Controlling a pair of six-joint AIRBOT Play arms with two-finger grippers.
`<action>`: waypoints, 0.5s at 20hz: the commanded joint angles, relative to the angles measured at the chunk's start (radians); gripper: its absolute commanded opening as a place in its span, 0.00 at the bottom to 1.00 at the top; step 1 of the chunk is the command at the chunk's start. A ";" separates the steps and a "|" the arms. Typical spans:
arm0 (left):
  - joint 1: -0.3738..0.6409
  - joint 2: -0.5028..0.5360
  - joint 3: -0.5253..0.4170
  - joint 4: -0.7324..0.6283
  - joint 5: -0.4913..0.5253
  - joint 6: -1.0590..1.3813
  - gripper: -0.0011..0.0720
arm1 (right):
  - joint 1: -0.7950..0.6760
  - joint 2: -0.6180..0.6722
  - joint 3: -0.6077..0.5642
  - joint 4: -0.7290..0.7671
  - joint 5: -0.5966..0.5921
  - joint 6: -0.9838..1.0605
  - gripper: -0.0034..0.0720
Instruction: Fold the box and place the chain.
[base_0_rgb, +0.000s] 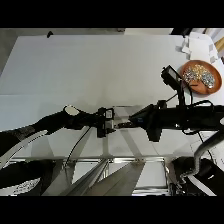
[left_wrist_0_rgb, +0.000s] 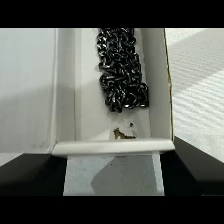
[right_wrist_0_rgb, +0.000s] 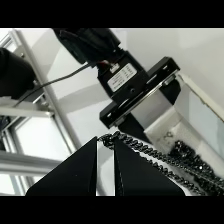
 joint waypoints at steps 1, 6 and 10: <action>0.000 0.000 0.001 0.000 0.000 0.000 0.44 | 0.008 -0.047 0.000 0.000 -0.057 -0.015 0.06; 0.000 0.000 0.001 0.000 0.000 0.000 0.44 | 0.039 -0.190 -0.027 -0.003 -0.100 -0.066 0.06; 0.000 0.000 0.001 0.000 0.000 0.000 0.44 | 0.064 -0.309 -0.056 -0.026 -0.099 -0.066 0.06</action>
